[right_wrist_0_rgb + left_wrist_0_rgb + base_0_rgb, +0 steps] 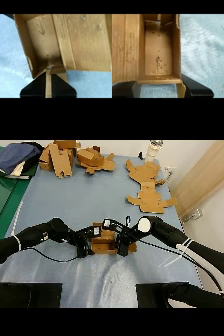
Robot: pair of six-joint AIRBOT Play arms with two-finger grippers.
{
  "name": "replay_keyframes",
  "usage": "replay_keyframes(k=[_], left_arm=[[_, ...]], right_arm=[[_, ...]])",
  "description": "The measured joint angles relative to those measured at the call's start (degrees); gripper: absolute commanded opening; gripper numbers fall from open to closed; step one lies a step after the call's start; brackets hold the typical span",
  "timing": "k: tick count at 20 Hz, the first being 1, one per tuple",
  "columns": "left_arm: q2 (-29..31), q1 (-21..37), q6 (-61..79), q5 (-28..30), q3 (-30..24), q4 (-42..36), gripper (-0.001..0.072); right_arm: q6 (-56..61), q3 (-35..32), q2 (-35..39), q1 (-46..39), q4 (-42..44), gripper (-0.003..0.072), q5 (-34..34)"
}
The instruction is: Fold the box.
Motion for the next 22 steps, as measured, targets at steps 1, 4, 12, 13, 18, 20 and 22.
replay_keyframes(k=[1,4,12,13,18,20,22], left_arm=[[0.0,0.0,0.0,0.0,0.0,0.0,0.0413],[0.0,0.0,0.0,0.0,0.0,0.0,0.0413],[0.0,0.0,0.0,0.0,0.0,0.0,0.0413],[0.0,0.0,0.0,0.0,0.0,0.0,0.0413],[0.0,0.0,0.1,0.0,0.0,0.0,0.0413],[0.0,0.0,0.1,0.0,0.0,0.0,0.0413],[0.0,0.0,0.1,0.0,0.0,0.0,0.0413]], right_arm=[[0.3,0.0,0.0,0.0,0.2,0.0093,-0.1],[0.9,0.0,-0.5,0.0,1.4,0.0093,-1.2],[0.2,-1.0,-1.9,0.0,6.8,0.0260,-3.1],[-0.3,-1.0,-1.9,0.0,7.2,0.0303,-3.2],[-0.9,-1.1,-2.0,0.0,8.3,0.0308,-3.3],[-1.1,-1.1,-2.0,0.0,8.5,0.0482,-3.2],[-1.1,-1.1,-2.1,0.0,8.5,0.0483,-3.1]])
